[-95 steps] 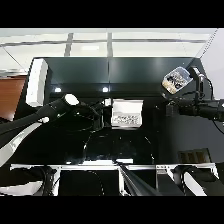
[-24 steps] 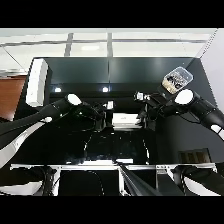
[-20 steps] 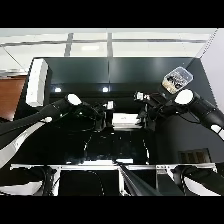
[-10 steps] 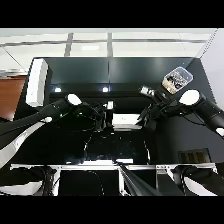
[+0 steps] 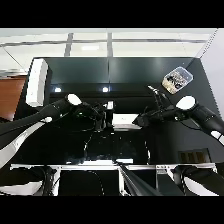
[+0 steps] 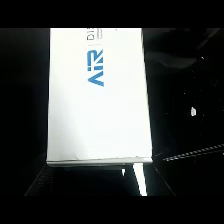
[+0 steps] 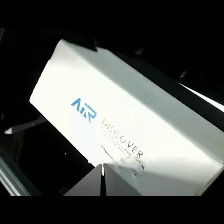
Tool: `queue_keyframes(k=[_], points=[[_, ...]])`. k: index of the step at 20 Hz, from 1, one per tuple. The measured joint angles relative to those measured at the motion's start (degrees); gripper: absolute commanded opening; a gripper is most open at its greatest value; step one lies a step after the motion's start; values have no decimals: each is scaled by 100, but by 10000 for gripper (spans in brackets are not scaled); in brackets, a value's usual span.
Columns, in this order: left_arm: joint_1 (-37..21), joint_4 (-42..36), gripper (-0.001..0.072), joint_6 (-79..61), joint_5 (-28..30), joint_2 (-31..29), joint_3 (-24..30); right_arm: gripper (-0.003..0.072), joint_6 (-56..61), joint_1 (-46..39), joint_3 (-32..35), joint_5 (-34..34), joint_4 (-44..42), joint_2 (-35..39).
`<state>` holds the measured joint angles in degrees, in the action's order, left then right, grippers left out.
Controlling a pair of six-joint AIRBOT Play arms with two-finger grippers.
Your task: Fold the box and place the chain.
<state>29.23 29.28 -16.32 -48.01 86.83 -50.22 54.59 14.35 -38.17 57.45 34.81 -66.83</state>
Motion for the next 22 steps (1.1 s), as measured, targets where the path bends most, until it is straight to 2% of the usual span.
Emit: queue_keyframes(k=[6,10,11,12,14,18,22], points=[[0,4,353,-4,-2,0,0,16,251,9,105,-120,-74,-157],[0,0,429,24,-7,-2,0,16,304,-247,-76,251,42,127],[0,4,516,87,-7,-13,0,16,308,-398,-146,396,-9,326],[0,42,718,186,-9,-44,-9,16,317,-581,-186,540,37,538],[0,284,715,457,-107,-170,-72,16,365,-1067,-254,785,120,1078],[9,933,715,1172,-621,-592,-321,16,640,-2188,-302,1353,817,1991],[264,894,713,1700,-664,-737,-767,16,903,-2721,-273,1331,1113,2297]])
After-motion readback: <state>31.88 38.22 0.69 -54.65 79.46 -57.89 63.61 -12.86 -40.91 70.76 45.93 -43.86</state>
